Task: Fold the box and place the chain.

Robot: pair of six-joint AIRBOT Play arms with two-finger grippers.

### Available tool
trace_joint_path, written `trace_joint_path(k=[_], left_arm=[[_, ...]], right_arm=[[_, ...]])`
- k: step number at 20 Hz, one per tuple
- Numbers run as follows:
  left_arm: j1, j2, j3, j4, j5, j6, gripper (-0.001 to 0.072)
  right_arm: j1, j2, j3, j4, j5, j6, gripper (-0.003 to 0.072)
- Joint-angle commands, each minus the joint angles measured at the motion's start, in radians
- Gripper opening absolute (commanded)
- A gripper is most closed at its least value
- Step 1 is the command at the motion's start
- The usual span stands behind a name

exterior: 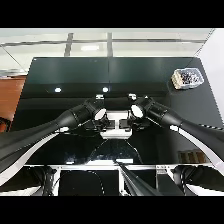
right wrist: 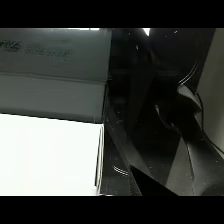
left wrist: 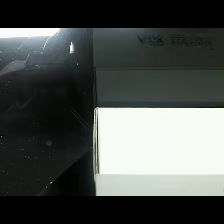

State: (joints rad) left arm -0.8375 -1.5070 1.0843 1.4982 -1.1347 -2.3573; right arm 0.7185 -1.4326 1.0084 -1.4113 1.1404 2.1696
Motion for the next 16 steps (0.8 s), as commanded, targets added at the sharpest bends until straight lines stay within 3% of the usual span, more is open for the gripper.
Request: trace_joint_path(k=[1, 4, 9, 10, 11, 12, 16], left_arm=[[0.0, 0.0, 0.0, 0.0, 0.0, 0.001, 0.0027], [0.0, 0.0, 0.0, 0.0, 0.0, 0.001, 0.0027], [0.0, 0.0, 0.0, 0.0, 0.0, 0.001, 0.0027], [0.0, 0.0, 0.0, 0.0, 0.0, 0.001, 0.0027], [0.0, 0.0, 0.0, 0.0, 0.0, 0.001, 0.0027], [0.0, 0.0, 0.0, 0.0, 0.0, 0.001, 0.0027], [0.0, 0.0, 0.0, 0.0, -0.002, 0.001, 0.0027]], right_arm=[[0.001, -0.001, 0.001, -0.003, -0.001, 0.016, 0.0334], [0.002, -0.003, 0.001, -0.003, 0.0, 0.019, 0.0266], [0.005, -0.012, 0.001, 0.002, 0.004, 0.019, 0.0266], [0.009, -0.016, 0.001, 0.003, 0.003, 0.018, 0.024], [0.009, -0.018, 0.001, 0.005, 0.003, 0.0, 0.0061], [0.011, -0.018, 0.001, 0.005, -0.001, -0.005, 0.0014], [0.011, -0.018, 0.001, 0.031, -0.023, -0.005, 0.0014]])
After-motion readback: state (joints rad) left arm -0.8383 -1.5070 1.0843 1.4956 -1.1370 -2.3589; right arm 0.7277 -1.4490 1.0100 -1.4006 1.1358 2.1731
